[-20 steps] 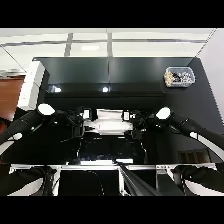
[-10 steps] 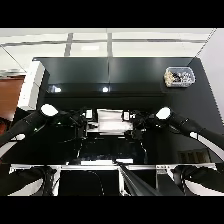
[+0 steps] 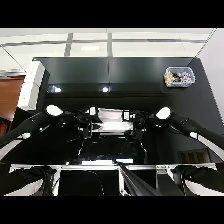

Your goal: Fold the box and place the chain.

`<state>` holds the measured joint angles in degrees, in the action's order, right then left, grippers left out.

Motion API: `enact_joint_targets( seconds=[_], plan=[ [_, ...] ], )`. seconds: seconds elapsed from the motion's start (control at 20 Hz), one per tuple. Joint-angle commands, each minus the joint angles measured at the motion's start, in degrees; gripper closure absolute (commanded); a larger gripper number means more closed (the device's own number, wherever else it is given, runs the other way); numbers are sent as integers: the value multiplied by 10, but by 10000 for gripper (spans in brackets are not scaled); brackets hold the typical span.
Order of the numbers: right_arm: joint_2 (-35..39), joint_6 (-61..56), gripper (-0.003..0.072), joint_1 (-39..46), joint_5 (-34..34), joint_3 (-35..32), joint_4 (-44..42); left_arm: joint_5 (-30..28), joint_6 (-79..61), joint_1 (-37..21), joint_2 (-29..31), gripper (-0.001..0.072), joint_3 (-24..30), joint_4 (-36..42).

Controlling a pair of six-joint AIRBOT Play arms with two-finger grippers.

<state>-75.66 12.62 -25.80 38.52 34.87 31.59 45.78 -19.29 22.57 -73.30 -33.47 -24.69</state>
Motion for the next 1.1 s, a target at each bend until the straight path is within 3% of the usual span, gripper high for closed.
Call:
enact_joint_targets(
  seconds=[0.0, 0.05, 0.1, 0.15, 0.2, 0.25, 0.4, 0.45, 0.5, 0.55, 0.6, 0.65, 0.7, 0.75, 0.8, 0.9, 0.95, 1.0, 1.05],
  plan=[
    [0, 0, 560, 0, 0, 0, 0, -6, 0, 4, -4, 492, -2, 14],
    [0, 0, 560, 0, 0, 0, 0, -6, 1, 4, -4, 516, -2, 14],
    [0, 0, 560, 0, 0, 0, 0, -6, 1, 4, -4, 647, -2, 14],
    [0, 0, 560, 0, 0, 0, 0, -6, 0, 4, -4, 644, -2, 13],
    [0, 0, 560, 0, 0, 0, 0, -7, 0, 4, -4, 608, -2, 13],
    [0, 0, 560, 0, 0, 0, 0, -7, 0, 4, -4, 519, -2, 13],
    [0, 0, 560, 0, 0, 0, 0, -7, 0, 4, -4, 499, -2, 13],
    [0, 0, 560, 0, 0, 0, 0, -7, 0, 4, -4, 402, -2, 13],
    [0, 0, 560, 0, 0, 0, 0, -6, 0, 4, -4, 356, -2, 12],
    [0, 0, 560, 0, 0, 0, 0, -7, 0, 4, -4, 356, -2, 12],
    [0, 0, 560, 0, 0, 0, 0, -6, 0, 4, -4, 365, -2, 11],
    [0, 0, 560, 0, 0, 0, 0, -5, 0, 4, -4, 555, -2, 10],
    [0, 0, 560, 0, 0, 0, 0, -6, 0, 4, -4, 537, -2, 10],
    [0, 0, 560, 0, 0, 0, 0, -7, 0, 4, -4, 313, -2, 12],
    [0, 0, 560, 0, 0, 0, 0, -7, 1, 3, -4, 197, -2, 11],
    [0, 0, 560, 0, 0, 0, 0, -8, 1, 1, -4, 585, -2, 4],
    [0, 0, 560, 0, 0, 0, 0, -6, 12, -1, -3, 609, -3, 0],
    [0, 0, 560, 0, 0, 0, 0, -5, 46, -3, 0, 679, -6, -7],
    [0, 0, 560, 0, 0, 0, 0, -2, 82, -7, 9, 682, -9, -27]
  ],
)
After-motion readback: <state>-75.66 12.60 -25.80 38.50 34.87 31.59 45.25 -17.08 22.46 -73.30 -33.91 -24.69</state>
